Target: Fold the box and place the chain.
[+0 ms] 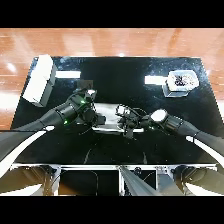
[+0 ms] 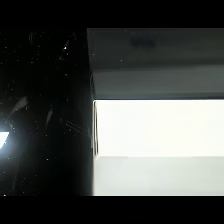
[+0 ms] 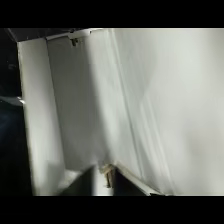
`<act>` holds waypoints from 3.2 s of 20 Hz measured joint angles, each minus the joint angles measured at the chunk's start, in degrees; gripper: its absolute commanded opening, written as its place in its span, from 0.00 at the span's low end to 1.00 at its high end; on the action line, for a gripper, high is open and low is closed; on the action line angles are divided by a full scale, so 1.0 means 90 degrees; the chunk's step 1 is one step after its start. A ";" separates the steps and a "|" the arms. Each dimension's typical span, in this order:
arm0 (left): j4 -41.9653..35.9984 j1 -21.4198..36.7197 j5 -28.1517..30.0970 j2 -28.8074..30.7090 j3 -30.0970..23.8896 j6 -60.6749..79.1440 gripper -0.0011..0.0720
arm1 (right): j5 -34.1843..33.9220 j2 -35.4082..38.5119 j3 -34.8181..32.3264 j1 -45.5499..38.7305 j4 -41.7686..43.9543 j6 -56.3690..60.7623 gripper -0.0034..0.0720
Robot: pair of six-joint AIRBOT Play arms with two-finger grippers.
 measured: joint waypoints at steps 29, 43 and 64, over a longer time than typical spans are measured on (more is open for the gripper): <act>-0.0100 -0.0007 -0.0029 0.0000 0.0000 -0.0056 0.04 | 0.3415 0.0238 -0.0444 -0.3983 -0.1904 0.8468 0.08; -0.0211 -0.0010 -0.0002 -0.0002 0.0002 -0.0063 0.04 | 0.2523 0.0231 0.0653 -0.1562 -0.0862 0.8599 0.87; -0.0216 -0.0010 -0.0034 -0.0002 0.0002 -0.0053 0.04 | 0.1846 -0.0233 0.2132 0.0639 -0.4605 1.2560 0.76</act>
